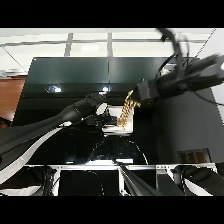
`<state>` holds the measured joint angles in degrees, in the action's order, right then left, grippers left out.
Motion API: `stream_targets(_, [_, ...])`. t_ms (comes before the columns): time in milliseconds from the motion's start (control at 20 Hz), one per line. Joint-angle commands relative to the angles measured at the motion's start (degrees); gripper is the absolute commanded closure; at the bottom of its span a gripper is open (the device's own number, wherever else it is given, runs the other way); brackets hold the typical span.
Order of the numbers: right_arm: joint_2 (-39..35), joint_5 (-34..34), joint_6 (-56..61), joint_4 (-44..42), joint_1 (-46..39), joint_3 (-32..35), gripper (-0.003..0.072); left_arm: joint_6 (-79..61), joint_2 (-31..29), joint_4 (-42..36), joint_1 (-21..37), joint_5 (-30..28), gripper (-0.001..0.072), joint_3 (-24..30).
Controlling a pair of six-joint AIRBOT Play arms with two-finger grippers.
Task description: Fold the box and place the chain.
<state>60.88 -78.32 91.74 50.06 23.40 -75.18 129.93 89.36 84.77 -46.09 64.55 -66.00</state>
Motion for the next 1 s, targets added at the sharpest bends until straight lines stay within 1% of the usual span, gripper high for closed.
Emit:
stream_targets(0, [0.00, 3.82, -0.04, -0.33, 0.87, 9.60, 0.0673, -0.07, 0.04, 0.02, 0.04, 0.00, 0.0685, -0.02])
stream_targets(200, [0.00, 14.88, -0.04, 0.11, 4.04, 19.19, 0.0673, -0.07, 0.04, 0.02, 0.04, 0.00, 0.0685, -0.02])
stream_targets(300, [0.02, 19.56, -0.02, -0.04, 4.66, 21.94, 0.0671, -0.07, 0.04, 0.02, 0.04, -0.02, 0.0685, -0.02])
stream_targets(350, [0.04, 20.72, -0.02, -0.02, 4.63, 22.58, 0.0600, -0.07, 0.04, 0.02, 0.04, 0.00, 0.0684, -0.02])
stream_targets(400, [0.04, 21.16, -0.07, 0.28, 4.57, 22.71, 0.0403, -0.07, 0.04, -0.04, 0.04, 0.00, 0.0685, -0.02])
stream_targets(450, [0.02, 20.98, -0.17, 0.74, 4.37, 22.67, 0.0337, -0.04, 0.04, -0.22, 0.04, -0.02, 0.0684, -0.02])
stream_targets(500, [0.00, 20.37, -0.81, 1.20, 3.76, 22.62, 0.0315, -0.07, 0.04, -0.22, 0.04, -0.02, 0.0685, -0.02])
stream_targets(700, [-0.20, 14.47, -3.02, 5.92, -3.61, 22.36, 0.0315, -0.07, 0.07, -0.15, 0.04, -0.09, 0.0684, -0.02])
stream_targets(850, [-0.20, 11.76, -3.37, 8.74, -7.61, 22.38, 0.0315, 0.11, 0.52, -0.31, 0.04, -0.42, 0.0683, -0.02])
stream_targets(900, [-0.20, 11.37, -4.50, 9.03, -7.98, 22.40, 0.0315, 2.14, 0.48, -0.44, 0.04, 0.31, 0.0660, -0.31])
stream_targets(950, [-0.20, 11.23, -5.51, 9.18, -8.02, 22.40, 0.0315, 2.78, 0.39, -0.44, -0.09, 1.42, 0.0467, -1.07])
